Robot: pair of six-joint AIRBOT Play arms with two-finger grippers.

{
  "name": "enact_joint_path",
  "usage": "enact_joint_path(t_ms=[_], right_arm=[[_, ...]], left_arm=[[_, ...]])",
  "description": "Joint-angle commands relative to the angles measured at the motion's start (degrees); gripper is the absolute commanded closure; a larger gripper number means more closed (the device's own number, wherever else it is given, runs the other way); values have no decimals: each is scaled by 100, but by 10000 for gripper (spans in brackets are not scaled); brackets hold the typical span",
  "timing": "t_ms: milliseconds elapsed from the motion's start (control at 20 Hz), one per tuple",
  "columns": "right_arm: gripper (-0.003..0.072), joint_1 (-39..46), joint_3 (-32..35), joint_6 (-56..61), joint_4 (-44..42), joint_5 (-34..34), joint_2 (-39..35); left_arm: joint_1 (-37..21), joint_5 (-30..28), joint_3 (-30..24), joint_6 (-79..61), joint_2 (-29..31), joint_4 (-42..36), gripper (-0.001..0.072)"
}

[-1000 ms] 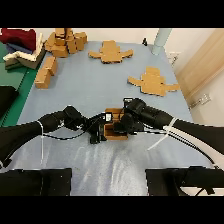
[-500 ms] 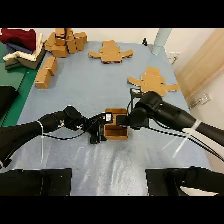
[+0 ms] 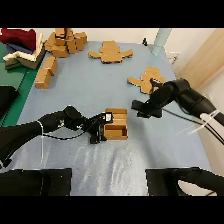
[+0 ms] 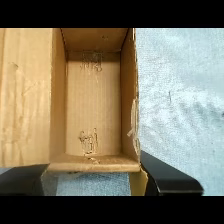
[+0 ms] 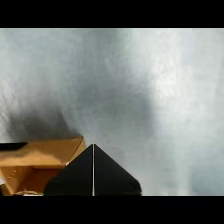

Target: Fold the box.

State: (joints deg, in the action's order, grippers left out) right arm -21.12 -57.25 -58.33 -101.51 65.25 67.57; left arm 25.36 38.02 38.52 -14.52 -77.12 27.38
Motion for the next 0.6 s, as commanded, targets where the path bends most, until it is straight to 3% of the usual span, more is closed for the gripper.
enact_joint_path(t_ms=[0,100,250,400,550], right_arm=[[685,1475,0,-2330,-2527,-258,581],[685,1947,-7,-3167,-3447,-85,1130],[685,2002,-212,-4505,-4636,551,2000],[685,1749,-688,-5202,-4957,1097,2796],[685,1368,-1045,-5864,-5001,1746,3067]], left_arm=[[-2,0,-2,-2,-2,2,321],[-2,0,-2,-2,-2,2,321],[-2,0,-2,-2,-2,2,321],[-2,0,-2,-2,-2,0,322],[-2,-2,-2,-2,-2,2,321]])
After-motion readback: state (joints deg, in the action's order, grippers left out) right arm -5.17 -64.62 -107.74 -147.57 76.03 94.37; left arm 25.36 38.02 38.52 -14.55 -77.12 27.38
